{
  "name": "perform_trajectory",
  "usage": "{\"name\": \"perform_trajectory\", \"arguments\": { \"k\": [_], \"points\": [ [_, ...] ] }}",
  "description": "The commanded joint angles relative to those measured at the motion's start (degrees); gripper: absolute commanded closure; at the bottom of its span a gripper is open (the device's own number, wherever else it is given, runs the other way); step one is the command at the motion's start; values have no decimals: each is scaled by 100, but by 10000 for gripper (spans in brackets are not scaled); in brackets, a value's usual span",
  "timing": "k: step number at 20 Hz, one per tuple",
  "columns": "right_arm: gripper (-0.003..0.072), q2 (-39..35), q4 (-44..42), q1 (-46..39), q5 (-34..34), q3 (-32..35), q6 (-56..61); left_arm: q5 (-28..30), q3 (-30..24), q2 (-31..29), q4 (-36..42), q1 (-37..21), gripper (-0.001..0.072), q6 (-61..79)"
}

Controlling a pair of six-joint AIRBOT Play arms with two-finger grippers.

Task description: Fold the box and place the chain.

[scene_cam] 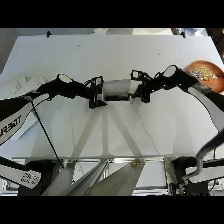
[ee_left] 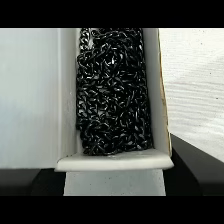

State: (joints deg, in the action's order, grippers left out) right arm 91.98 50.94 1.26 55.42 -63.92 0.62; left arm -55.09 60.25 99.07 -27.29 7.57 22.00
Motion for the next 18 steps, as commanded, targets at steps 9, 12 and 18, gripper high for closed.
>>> {"name": "perform_trajectory", "arguments": {
  "k": [9, 12, 18],
  "points": [
    [667, -1329, -802, 898, 111, -4, 385, 2, 2, 2, -2, 2, 317, 2],
    [519, -1283, -839, 1220, -369, -7, 415, 2, 2, 2, -2, 2, 317, 2],
    [385, -1298, -1864, 1231, -424, -437, 739, 2, 2, 2, 0, 2, 317, 2]
  ]
}}
